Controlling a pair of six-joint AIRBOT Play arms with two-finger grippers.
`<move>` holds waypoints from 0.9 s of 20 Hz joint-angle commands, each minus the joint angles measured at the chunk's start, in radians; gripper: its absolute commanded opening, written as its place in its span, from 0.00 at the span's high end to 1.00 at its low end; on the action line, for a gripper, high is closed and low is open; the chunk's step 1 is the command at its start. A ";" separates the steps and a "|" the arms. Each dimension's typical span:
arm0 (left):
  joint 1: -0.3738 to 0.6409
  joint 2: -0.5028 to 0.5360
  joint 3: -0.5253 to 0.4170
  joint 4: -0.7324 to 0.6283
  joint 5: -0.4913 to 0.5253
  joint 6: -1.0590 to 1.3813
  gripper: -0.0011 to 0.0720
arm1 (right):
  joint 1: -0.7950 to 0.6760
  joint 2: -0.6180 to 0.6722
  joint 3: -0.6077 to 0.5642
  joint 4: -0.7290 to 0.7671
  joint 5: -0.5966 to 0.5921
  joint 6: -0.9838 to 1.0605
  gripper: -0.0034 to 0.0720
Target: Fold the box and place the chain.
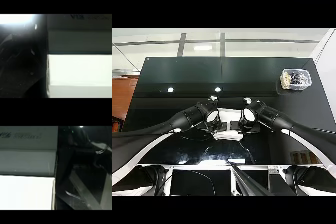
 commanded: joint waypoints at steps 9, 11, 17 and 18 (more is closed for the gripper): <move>0.000 0.000 0.001 0.000 0.001 0.000 0.95 | 0.001 0.015 0.002 -0.010 0.040 -0.043 0.38; 0.000 0.000 0.001 0.000 0.001 0.000 0.95 | 0.001 0.055 0.002 -0.028 0.040 -0.071 0.38; 0.000 0.000 0.001 0.000 0.001 0.000 0.94 | -0.067 0.341 0.048 -0.065 0.125 -0.192 0.38; 0.000 0.000 0.001 0.000 0.001 0.000 0.95 | -0.097 0.404 0.064 -0.086 0.138 -0.222 0.38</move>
